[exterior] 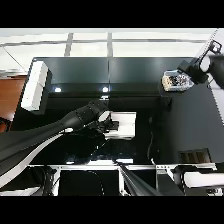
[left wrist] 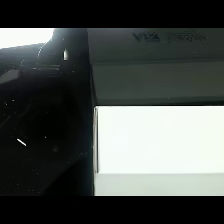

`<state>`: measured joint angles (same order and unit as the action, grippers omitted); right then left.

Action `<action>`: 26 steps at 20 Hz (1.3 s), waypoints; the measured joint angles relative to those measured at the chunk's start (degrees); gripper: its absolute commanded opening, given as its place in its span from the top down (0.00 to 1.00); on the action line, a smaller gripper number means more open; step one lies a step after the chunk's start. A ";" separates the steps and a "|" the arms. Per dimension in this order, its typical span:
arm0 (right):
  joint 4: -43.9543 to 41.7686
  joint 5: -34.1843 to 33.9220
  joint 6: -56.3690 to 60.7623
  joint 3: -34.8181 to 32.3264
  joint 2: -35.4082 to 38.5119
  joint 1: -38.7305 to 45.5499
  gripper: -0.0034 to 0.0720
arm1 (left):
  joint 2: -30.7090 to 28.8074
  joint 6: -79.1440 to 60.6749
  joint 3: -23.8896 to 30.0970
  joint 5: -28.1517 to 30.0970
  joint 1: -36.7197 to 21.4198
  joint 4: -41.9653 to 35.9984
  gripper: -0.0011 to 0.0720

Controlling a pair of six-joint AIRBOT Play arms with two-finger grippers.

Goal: Fold the box and place the chain.

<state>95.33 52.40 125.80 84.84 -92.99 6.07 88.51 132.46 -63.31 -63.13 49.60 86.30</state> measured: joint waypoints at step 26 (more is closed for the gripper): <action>-5.55 20.11 -21.35 23.80 -7.43 5.16 0.94 | 0.00 -0.26 0.00 -0.33 0.00 -0.02 0.95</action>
